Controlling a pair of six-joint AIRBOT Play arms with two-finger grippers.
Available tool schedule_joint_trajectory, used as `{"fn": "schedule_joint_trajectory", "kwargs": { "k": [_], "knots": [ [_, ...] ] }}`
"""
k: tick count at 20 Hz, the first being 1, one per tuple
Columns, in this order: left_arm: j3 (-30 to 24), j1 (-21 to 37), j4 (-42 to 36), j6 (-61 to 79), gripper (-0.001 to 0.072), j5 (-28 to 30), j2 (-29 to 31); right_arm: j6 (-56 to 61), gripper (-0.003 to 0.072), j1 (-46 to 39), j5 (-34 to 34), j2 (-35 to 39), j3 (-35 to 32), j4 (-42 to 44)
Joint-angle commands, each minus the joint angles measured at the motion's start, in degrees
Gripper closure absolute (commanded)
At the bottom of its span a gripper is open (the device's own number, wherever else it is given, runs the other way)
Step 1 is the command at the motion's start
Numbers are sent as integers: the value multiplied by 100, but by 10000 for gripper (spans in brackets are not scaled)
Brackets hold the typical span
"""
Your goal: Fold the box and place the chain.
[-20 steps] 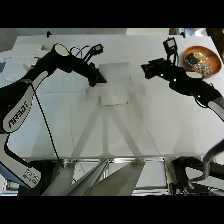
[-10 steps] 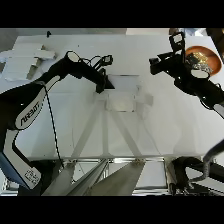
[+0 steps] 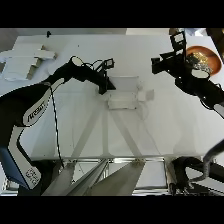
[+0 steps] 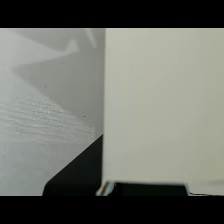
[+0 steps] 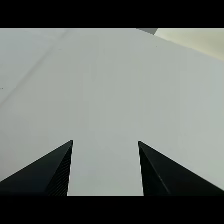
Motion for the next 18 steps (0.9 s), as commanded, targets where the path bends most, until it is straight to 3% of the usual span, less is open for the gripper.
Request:
{"fn": "schedule_joint_trajectory", "kwargs": {
  "k": [1,16,17,18],
  "knots": [
    [-2,-4,153,-96,706,68,-55,2,235,2,-55,4,7,0],
    [-2,-4,149,-94,692,44,-131,0,233,2,-42,4,7,0],
    [-2,-4,149,-94,692,44,-131,0,226,2,-4,7,7,-2],
    [-2,-4,146,-94,692,44,-131,0,145,2,57,7,7,-2]
  ]
}}
